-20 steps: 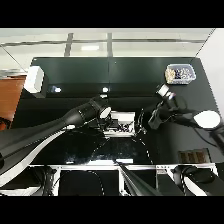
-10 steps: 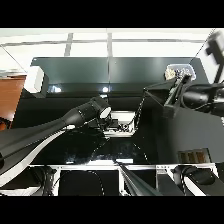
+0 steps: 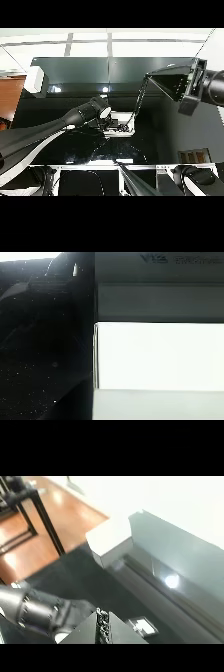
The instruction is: Fold the box and place the chain.
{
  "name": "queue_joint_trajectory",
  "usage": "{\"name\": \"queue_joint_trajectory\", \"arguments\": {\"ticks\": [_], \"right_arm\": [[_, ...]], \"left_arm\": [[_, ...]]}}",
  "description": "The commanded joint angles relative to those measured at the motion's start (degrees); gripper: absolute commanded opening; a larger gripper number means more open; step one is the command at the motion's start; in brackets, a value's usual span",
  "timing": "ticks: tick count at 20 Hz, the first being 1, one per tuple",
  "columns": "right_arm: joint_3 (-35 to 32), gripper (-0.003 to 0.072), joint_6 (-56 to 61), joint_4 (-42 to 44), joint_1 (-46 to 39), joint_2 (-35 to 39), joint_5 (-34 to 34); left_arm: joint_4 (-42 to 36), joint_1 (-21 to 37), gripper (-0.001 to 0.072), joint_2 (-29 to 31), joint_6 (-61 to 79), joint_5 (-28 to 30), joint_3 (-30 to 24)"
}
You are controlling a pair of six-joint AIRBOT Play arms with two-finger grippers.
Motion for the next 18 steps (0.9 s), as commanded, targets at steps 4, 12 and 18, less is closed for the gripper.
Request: {"name": "queue_joint_trajectory", "arguments": {"ticks": [4, 12, 18], "right_arm": [[1.6, 0.0023, -0.2, 8.4, 0.0, 0.0, -4.2], [2.8, 0.0022, -2.8, 16.1, 0.0, -0.4, -4.9], [-0.6, 0.0023, 7.3, 1.8, 0.2, -4.8, 5.6]], "left_arm": [[0.0, 0.0, 0.003, 0.0, 0.0, 0.0, 0.0], [0.0, 0.0, 0.003, 0.0, 0.0, 0.0, 0.0], [0.0, 0.0, 0.0031, 0.0, 0.0, 0.0, 0.0]]}}
